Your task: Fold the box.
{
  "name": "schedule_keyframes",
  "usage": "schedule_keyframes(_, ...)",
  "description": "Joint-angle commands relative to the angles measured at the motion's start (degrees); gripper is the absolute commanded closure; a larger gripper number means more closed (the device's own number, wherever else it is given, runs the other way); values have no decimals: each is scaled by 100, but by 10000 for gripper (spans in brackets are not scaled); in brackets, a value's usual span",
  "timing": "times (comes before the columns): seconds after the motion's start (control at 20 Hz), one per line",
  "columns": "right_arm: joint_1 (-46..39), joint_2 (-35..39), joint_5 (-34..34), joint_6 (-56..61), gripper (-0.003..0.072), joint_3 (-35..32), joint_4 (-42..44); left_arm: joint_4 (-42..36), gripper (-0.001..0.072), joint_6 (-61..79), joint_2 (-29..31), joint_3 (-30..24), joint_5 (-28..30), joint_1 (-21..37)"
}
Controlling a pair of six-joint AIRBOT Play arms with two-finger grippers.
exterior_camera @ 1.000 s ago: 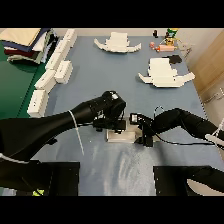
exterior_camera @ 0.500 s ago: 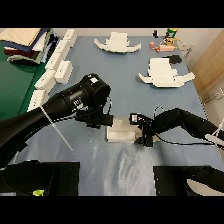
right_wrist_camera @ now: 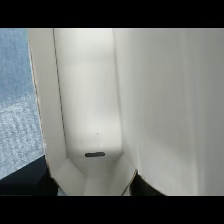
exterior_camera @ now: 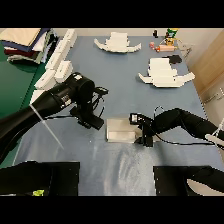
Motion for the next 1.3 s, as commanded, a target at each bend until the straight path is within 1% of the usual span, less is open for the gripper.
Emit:
schedule_keyframes(0.0, 0, -4, 0, 0, 183, -2, 0, -625, 697, 1676, 651, -896, 704, 404)
schedule_keyframes(0.1, 0, -4, 2, 0, 183, -2, 0, -772, 697, 2328, 1270, -1517, 1099, 629)
schedule_keyframes(0.2, 0, -4, 2, 0, 183, -2, 0, -1305, 696, 3598, 1851, -2061, 1436, 905)
schedule_keyframes(0.25, 0, -4, 0, 0, 183, -2, 0, -1628, 695, 4205, 2028, -2258, 1613, 1023)
schedule_keyframes(0.3, 0, -4, 0, 0, 183, -2, 0, -1976, 625, 4892, 2144, -2428, 1792, 1130)
schedule_keyframes(0.35, 0, -4, 0, 0, 183, -2, 0, -2260, 241, 5532, 2177, -2557, 1993, 1198)
schedule_keyframes(0.4, 0, -4, 2, 0, 183, -2, 0, -2487, 11, 6087, 2168, -2697, 2321, 1241)
schedule_keyframes(0.5, 0, -4, 2, 0, 183, -2, 0, -2693, 10, 7055, 2059, -2898, 2837, 1287)
schedule_keyframes(0.55, 0, -4, 2, 0, 183, -2, 0, -2736, 10, 7427, 1943, -2931, 3005, 1300)
schedule_keyframes(0.65, 0, -4, 2, 0, 183, -2, 0, -2920, 10, 8087, 1624, -2931, 3145, 1300)
schedule_keyframes(0.75, 0, -4, 0, 0, 183, -2, 0, -3355, 10, 8992, 1209, -2931, 3185, 1300)
schedule_keyframes(0.85, 0, -4, 0, 0, 183, -2, 0, -3866, 10, 9814, 793, -2929, 3429, 1300)
schedule_keyframes(1.0, 0, -4, 0, 0, 183, -2, 0, -4503, 10, 10500, 393, -2929, 3921, 1296)
schedule_keyframes(1.25, 0, -4, 0, 0, 183, -2, 0, -4900, 10, 11033, 72, -2929, 3985, 1290)
